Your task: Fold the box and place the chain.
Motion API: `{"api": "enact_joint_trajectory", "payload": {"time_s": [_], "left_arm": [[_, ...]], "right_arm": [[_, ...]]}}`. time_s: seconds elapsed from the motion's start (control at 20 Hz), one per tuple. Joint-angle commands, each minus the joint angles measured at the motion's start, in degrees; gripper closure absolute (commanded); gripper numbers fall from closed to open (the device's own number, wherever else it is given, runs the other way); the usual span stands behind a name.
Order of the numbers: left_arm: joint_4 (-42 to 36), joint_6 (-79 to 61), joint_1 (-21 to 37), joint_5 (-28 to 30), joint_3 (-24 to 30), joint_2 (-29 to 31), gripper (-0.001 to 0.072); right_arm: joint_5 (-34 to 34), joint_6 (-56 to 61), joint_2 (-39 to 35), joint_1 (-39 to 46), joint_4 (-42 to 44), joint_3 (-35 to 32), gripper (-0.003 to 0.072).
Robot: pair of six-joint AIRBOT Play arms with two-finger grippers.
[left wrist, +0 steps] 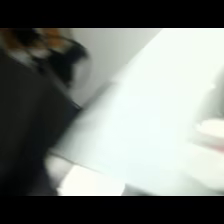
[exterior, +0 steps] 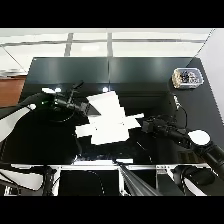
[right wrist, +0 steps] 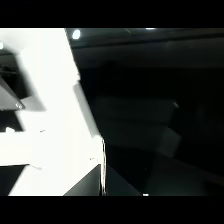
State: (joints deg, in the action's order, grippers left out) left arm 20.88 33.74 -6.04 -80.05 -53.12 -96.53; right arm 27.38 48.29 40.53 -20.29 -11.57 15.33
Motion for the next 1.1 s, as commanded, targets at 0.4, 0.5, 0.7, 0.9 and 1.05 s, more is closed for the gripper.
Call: {"api": "enact_joint_trajectory", "payload": {"time_s": [0.4,0.5,0.7,0.9,1.05], "left_arm": [[6.4,-9.6,-0.1,-9.9,-5.5,-3.5,0.0688],[6.3,-9.5,-0.1,-9.6,-5.5,-3.4,0.0690],[7.5,-7.8,-1.8,-4.2,-3.7,1.6,0.0693],[-3.2,-25.6,-6.5,13.8,8.9,15.8,0.0692],[-2.7,-42.7,-11.3,28.0,13.4,21.1,0.0689]], "right_arm": [[0.5,1.0,-0.1,-0.1,-2.5,0.0,0.0510],[1.0,1.0,-0.1,0.4,-4.9,0.9,0.0043],[20.4,12.5,-0.1,7.9,-33.4,10.6,0.0043],[37.1,13.4,-0.1,12.2,-58.4,19.6,0.0044],[34.3,13.4,-0.1,12.3,-62.1,19.7,0.0045]]}}
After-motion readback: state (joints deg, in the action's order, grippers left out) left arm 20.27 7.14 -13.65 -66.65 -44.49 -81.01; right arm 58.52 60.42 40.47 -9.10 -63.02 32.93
